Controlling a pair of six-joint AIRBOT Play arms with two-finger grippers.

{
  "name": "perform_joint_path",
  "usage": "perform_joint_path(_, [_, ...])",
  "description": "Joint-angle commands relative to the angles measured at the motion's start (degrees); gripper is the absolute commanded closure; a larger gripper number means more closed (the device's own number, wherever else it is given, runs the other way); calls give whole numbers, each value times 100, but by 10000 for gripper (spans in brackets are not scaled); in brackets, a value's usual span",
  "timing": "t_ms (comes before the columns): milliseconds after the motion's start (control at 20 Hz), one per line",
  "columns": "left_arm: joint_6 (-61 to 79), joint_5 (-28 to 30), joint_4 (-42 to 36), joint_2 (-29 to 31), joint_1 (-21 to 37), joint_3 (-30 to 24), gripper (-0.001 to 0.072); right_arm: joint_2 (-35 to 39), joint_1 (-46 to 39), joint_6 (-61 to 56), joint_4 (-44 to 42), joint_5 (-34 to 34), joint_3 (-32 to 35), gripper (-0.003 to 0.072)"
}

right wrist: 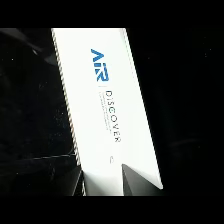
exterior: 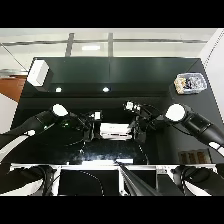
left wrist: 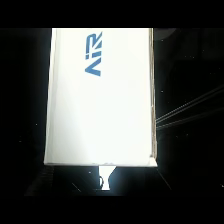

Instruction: Fold the box and place the chain.

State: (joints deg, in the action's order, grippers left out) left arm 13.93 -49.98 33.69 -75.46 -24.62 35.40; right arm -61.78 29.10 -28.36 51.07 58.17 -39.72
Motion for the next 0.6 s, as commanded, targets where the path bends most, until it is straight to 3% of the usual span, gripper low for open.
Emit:
perform_joint_path(0, [-2,7,-9,-4,-2,-2,229,-2,4,-17,15,9,-4,411])
perform_joint_path(550, [-2,7,-7,-4,-2,-2,229,11,2,-280,358,-140,-98,412])
